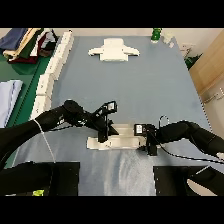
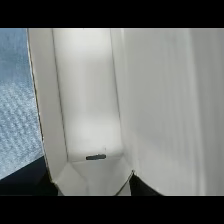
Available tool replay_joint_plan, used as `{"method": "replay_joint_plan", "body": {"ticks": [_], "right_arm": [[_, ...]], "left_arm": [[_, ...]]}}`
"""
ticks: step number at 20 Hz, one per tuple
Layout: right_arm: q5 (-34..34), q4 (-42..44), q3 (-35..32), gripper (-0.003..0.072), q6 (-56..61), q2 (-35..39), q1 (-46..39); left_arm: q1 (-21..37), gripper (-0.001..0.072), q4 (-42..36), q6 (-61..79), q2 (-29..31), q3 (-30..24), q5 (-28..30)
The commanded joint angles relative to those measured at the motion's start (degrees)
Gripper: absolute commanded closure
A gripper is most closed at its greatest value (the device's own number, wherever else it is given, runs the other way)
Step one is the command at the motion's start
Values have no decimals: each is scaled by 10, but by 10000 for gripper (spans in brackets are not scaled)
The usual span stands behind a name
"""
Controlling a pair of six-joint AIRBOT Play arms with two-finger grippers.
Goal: Fold the box.
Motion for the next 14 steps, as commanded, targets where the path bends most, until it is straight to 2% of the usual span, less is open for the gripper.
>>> {"method": "replay_joint_plan", "body": {"ticks": [1,5,7,10,13,14], "right_arm": [[0,0,0,177,0,0,0],[0,0,0,176,0,0,0],[0,0,0,177,0,0,0],[0,0,0,176,0,0,0],[0,0,0,176,0,0,0],[0,0,0,177,0,0,0]], "left_arm": [[1,368,-6,-3,1,1,1],[1,352,-2,-40,3,4,-2],[7,98,18,-109,20,4,-1],[50,99,125,-263,78,4,-27],[103,101,239,-430,158,4,-98],[118,153,261,-495,184,4,-125]]}}
